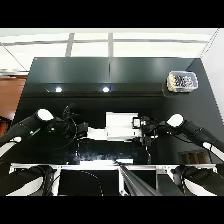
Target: Fold the box and place the chain.
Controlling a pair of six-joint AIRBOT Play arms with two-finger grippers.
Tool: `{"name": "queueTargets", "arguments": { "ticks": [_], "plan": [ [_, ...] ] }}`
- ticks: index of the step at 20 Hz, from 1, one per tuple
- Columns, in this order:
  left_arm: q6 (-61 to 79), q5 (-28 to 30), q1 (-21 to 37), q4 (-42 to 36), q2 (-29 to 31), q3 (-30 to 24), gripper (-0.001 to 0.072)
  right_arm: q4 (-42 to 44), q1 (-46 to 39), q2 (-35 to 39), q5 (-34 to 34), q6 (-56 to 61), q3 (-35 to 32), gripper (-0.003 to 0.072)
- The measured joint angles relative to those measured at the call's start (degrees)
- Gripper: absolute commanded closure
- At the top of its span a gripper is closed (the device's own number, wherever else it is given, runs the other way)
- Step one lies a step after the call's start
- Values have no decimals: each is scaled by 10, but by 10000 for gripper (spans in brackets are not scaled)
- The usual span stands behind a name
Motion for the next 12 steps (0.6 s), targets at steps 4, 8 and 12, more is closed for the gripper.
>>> {"name": "queueTargets", "arguments": {
  "ticks": [4, 8, 12],
  "plan": [
    [57, 24, -20, -57, -12, -1, 611, 0, 0, 0, 0, 0, 0, 510],
    [90, 31, -25, -81, -16, 0, 70, 0, 0, 0, 0, 0, 0, 510],
    [112, 21, -26, -87, -16, 17, -1, 0, 0, 0, 0, 0, 0, 509]
  ]
}}
